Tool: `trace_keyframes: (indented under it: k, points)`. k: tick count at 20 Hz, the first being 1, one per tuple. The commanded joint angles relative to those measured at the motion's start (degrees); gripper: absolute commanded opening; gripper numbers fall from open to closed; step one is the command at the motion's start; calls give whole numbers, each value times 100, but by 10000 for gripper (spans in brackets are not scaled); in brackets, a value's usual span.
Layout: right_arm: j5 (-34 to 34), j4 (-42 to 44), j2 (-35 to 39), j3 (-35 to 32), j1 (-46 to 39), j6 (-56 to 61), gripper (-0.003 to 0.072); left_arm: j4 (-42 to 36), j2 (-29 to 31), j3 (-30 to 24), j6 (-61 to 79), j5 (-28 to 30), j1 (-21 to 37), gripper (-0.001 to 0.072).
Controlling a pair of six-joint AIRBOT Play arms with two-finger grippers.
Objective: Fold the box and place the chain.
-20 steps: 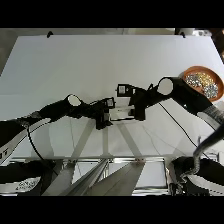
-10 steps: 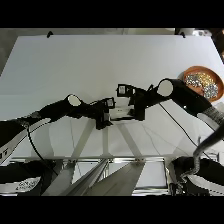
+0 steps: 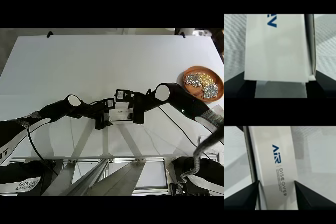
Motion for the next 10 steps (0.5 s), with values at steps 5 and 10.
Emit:
trace_keyframes:
  k: [5, 10]
  points:
    - [-197, -79, 374, -50, 72, 0, 556, -13, 4, -4, -26, -2, -2, 10]
    - [-468, -140, 372, -74, 72, 278, 452, -13, 4, -4, -26, -2, -2, 10]
